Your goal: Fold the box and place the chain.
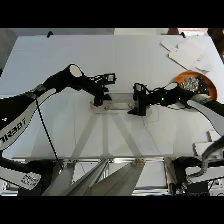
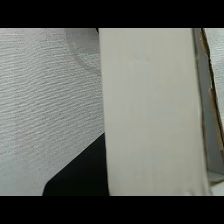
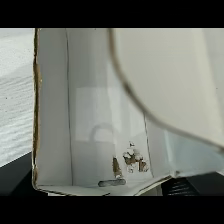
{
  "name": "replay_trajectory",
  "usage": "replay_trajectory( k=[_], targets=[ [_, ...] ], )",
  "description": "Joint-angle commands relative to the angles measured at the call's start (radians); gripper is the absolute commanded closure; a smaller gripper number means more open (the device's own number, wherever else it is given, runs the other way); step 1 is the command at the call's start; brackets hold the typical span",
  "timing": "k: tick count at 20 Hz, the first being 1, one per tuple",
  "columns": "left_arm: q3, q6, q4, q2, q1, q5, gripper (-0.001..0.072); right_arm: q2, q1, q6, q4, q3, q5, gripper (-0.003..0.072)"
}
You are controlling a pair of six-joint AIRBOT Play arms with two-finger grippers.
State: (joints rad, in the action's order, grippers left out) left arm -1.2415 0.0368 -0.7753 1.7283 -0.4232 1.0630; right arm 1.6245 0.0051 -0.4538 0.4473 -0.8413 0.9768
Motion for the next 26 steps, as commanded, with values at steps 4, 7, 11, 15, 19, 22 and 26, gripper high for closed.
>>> replay_trajectory(
  k=[4,7,11,15,19,22,26],
  targets=[
    [0.000,0.000,0.000,-0.001,0.000,0.000,0.0698,0.000,0.000,0.000,0.000,-0.001,0.009,-0.0005],
    [0.000,0.000,0.000,-0.001,0.000,0.000,0.0698,0.000,0.000,0.000,0.001,-0.001,0.008,0.0028],
    [0.000,0.000,0.000,-0.001,0.000,0.000,0.0698,0.000,0.000,0.000,0.001,-0.001,0.007,0.0191],
    [0.000,0.000,0.000,-0.001,0.000,0.000,0.0698,0.000,0.000,0.000,0.001,-0.001,0.007,0.0234],
    [0.000,0.000,0.000,-0.001,0.000,0.000,0.0698,0.000,0.000,0.000,0.001,-0.001,0.007,0.0287],
    [0.000,0.000,0.000,-0.001,0.000,0.000,0.0698,0.000,0.000,0.000,0.001,-0.001,0.007,0.0287],
    [0.000,0.000,0.000,-0.001,0.000,0.000,0.0698,0.000,0.000,0.000,0.001,-0.001,0.007,0.0287]
  ],
)
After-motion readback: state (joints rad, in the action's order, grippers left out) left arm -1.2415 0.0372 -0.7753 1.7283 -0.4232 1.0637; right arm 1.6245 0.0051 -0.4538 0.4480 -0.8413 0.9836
